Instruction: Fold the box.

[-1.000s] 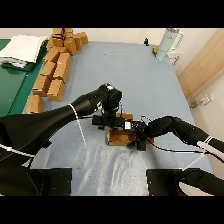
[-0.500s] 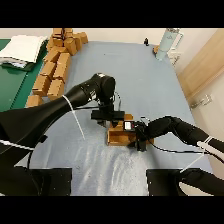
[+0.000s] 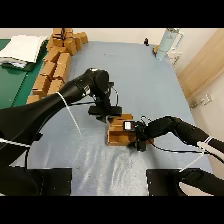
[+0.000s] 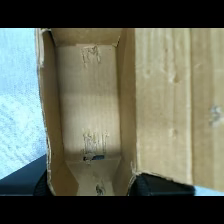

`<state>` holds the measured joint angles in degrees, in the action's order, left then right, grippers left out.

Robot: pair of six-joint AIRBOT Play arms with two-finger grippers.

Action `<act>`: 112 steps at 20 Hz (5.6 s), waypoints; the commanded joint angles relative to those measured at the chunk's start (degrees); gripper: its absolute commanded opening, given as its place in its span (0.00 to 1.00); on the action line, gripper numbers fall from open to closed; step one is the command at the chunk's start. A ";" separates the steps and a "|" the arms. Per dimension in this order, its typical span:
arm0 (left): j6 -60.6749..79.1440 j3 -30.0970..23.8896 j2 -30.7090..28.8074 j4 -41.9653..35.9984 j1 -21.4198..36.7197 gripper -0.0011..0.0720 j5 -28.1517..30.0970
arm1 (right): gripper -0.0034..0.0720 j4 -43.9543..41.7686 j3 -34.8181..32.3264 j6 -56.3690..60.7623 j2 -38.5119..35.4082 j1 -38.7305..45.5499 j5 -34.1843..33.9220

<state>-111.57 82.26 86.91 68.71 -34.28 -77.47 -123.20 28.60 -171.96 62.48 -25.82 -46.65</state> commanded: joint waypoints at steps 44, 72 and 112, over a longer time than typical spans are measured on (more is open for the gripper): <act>130.40 -47.19 -13.31 -44.76 3.89 0.95 41.11 | 0.73 -0.02 0.07 0.04 -0.04 0.00 0.09; 125.11 -46.84 -12.26 -44.28 0.39 0.65 44.52 | 0.73 -0.02 0.07 0.02 -0.04 0.00 0.09; 125.11 -46.84 -12.26 -44.28 0.39 0.65 44.52 | 0.96 9.40 0.24 40.48 -23.37 0.11 -12.09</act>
<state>13.54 35.40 74.67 24.38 -33.89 -32.91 -109.73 28.88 -144.29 43.94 -25.69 -55.13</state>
